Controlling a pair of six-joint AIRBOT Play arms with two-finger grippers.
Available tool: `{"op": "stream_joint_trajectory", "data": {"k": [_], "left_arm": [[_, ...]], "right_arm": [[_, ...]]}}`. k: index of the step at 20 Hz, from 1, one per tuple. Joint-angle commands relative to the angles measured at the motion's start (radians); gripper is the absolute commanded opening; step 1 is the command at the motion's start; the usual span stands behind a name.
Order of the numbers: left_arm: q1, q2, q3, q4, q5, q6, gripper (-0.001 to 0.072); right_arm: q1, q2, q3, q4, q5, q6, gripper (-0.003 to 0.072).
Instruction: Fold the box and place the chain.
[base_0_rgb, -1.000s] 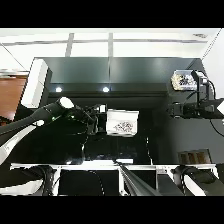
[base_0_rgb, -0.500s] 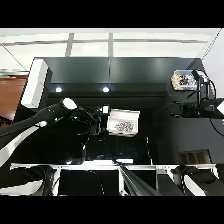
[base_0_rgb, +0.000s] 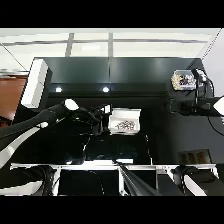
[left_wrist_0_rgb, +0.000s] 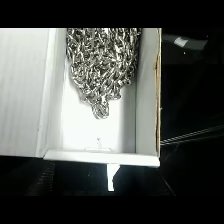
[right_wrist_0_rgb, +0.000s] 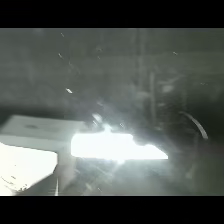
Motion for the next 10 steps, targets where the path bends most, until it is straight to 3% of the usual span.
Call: {"op": "stream_joint_trajectory", "data": {"k": [1,4,7,10], "left_arm": [[-0.003,-0.001,0.000,0.005,0.030,-0.034,0.0255],[-0.003,-0.001,0.000,0.005,0.029,-0.034,0.0255],[-0.003,-0.001,0.000,0.005,0.029,-0.033,0.0255],[-0.003,-0.001,0.000,0.004,0.029,-0.034,0.0255]], "right_arm": [[0.013,-0.091,-0.002,0.204,-0.179,-0.119,0.0704],[0.073,-0.216,-0.002,0.423,-0.362,-0.401,0.0704],[0.162,-0.317,-0.002,0.470,-0.328,-0.663,0.0704],[0.196,-0.324,0.012,0.467,-0.246,-0.934,0.0703]]}}
